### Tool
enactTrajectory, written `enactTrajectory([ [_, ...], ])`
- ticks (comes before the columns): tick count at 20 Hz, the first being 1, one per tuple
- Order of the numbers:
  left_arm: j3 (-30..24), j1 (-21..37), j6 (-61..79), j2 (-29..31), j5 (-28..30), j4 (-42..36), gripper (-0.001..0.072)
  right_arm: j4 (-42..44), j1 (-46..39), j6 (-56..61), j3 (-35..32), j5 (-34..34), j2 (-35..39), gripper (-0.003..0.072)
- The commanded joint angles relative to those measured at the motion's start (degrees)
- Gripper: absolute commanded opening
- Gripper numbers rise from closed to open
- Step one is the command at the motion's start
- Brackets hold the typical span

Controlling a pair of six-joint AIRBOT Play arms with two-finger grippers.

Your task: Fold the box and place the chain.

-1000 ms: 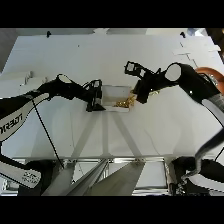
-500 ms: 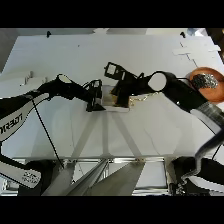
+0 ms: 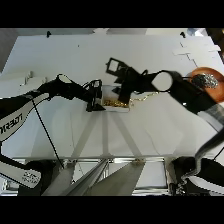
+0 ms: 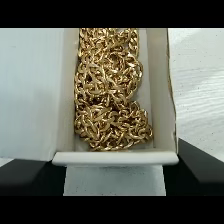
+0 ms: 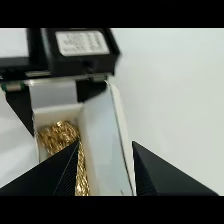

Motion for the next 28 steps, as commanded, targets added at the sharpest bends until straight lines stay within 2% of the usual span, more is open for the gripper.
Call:
enactTrajectory([
  [1, 0.0, 0.1, 0.0, 0.0, 0.0, 0.0, 0.0464, -5.0, -7.6, 0.0, -0.2, 10.9, 2.2, 0.0371],
  [2, 0.0, 0.1, 0.0, 0.0, 0.0, 0.0, 0.0464, -6.8, -10.1, 0.0, -1.1, 11.6, 2.0, 0.0387],
  [3, 0.0, 0.1, 0.0, 0.0, 0.0, 0.0, 0.0464, -8.4, -12.0, -0.5, -2.4, 10.7, 1.8, 0.0452],
  [4, 0.0, 0.1, 0.0, 0.0, 0.0, 0.0, 0.0464, -10.2, -13.7, -0.7, -4.0, 8.9, 1.6, 0.0468],
  [8, 0.0, 0.1, 0.0, 0.0, 0.0, 0.0, 0.0464, -12.1, -16.3, -3.2, -6.1, 7.0, -3.6, 0.0466],
  [12, 0.0, 0.1, 0.0, 0.0, 0.0, 0.0, 0.0464, -11.5, -14.7, -4.6, -6.1, 3.5, -10.1, 0.0461],
  [17, 0.0, 0.1, 0.0, 0.0, 0.0, 0.0, 0.0464, -11.5, -12.7, -4.6, -6.1, 3.4, -14.3, 0.0456],
  [19, 0.0, 0.1, 0.0, 0.0, 0.0, 0.0, 0.0464, -11.5, -11.8, -4.7, -6.1, 3.4, -15.3, 0.0397],
  [21, 0.0, 0.1, 0.0, 0.0, 0.0, 0.0, 0.0464, -11.9, -11.3, -4.8, -6.1, 2.7, -16.4, 0.0381],
  [22, 0.0, 0.1, 0.0, 0.0, 0.0, 0.0, 0.0464, -12.1, -11.3, -4.8, -6.1, 2.3, -16.9, 0.0293],
  [24, 0.0, 0.1, 0.0, 0.0, 0.0, 0.0, 0.0464, -12.1, -11.0, -4.5, -6.1, 2.3, -17.1, 0.0020],
  [28, 0.0, 0.1, 0.0, 0.0, 0.0, 0.0, 0.0464, -12.1, -10.4, -3.0, -6.1, 1.3, -14.9, 0.0015],
])
